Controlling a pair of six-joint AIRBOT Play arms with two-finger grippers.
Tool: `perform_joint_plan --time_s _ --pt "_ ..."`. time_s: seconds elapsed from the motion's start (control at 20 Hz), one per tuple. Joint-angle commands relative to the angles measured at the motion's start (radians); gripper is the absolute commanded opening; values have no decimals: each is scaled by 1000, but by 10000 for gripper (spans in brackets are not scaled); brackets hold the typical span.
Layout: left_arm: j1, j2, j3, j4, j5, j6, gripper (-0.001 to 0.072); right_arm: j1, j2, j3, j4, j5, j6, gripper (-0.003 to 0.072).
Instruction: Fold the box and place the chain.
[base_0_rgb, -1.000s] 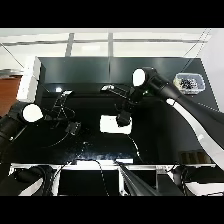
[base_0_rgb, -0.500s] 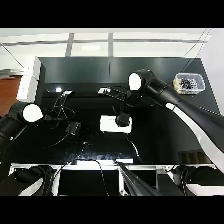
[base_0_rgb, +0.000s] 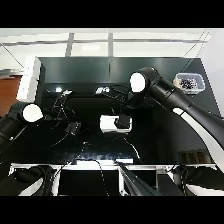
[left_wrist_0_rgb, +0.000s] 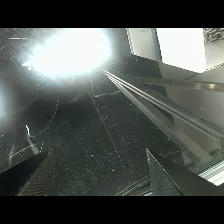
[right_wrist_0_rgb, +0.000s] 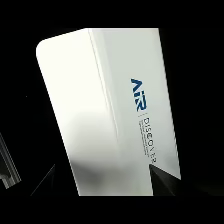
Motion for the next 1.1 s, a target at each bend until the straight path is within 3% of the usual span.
perform_joint_plan --time_s 0.0,1.05 --pt "1 0 0 0 0 0 699 11 3 0 -3 -4 6 695" --pt "1 0 0 0 0 0 699 47 -27 -10 -76 -35 -1 696"
